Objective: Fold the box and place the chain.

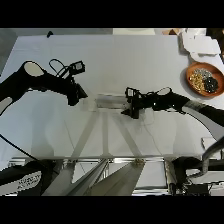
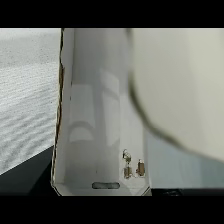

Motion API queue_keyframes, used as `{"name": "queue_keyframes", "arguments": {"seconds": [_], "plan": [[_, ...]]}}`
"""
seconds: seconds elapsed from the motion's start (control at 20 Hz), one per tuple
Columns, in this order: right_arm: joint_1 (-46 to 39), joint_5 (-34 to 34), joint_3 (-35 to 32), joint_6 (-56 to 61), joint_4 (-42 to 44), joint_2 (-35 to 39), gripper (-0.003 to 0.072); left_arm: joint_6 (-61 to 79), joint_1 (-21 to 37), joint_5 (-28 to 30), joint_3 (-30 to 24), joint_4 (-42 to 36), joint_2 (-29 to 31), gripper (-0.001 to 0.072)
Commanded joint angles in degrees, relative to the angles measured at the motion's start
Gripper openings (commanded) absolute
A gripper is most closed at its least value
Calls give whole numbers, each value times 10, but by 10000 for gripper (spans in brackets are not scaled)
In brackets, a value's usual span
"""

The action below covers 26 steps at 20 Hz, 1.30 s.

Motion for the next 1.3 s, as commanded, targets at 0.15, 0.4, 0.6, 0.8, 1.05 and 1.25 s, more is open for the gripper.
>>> {"name": "queue_keyframes", "arguments": {"seconds": [0.15, 0.4, 0.6, 0.8, 1.05, 1.25], "plan": [[0, 0, 0, 0, 0, 0, 435, -66, -41, 48, -3, 91, -49, 9], [0, 0, 0, 0, 0, 0, 435, -279, -51, 110, -3, 255, -64, 8], [0, 0, 0, 0, 0, 0, 435, -305, -51, 77, -3, 285, -65, 8], [0, 0, 0, 0, 0, 0, 435, -304, -61, 77, -3, 282, -68, 10], [0, 0, 0, 0, 0, 0, 435, -183, -83, 80, -3, 241, -61, 11], [0, 0, 0, 0, 0, 0, 435, -23, -85, 80, -3, 197, -37, 67]]}}
